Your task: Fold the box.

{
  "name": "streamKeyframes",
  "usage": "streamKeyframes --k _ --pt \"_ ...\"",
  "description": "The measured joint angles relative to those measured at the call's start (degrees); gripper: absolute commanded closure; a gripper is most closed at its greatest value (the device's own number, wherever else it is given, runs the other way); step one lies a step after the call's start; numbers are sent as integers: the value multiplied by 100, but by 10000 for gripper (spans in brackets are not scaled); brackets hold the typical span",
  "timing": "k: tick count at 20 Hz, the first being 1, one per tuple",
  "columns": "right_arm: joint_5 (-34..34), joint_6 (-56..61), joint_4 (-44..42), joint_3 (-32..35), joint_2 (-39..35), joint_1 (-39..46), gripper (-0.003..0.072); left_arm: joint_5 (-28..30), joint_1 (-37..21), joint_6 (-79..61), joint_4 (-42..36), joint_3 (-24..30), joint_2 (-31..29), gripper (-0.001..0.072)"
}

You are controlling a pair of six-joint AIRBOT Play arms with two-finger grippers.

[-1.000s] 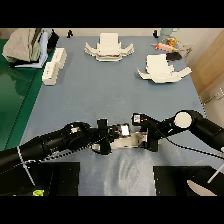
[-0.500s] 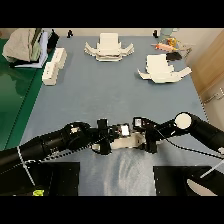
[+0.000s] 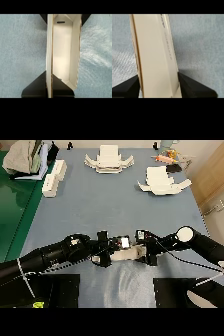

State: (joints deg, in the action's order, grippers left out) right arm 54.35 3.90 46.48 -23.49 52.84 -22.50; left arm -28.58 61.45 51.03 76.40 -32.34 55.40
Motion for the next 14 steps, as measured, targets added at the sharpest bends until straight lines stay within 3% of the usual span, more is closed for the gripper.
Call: streamKeyframes --k 14 --pt "-142 -214 -157 330 0 2 -3 0 0 0 0 0 -2 693"
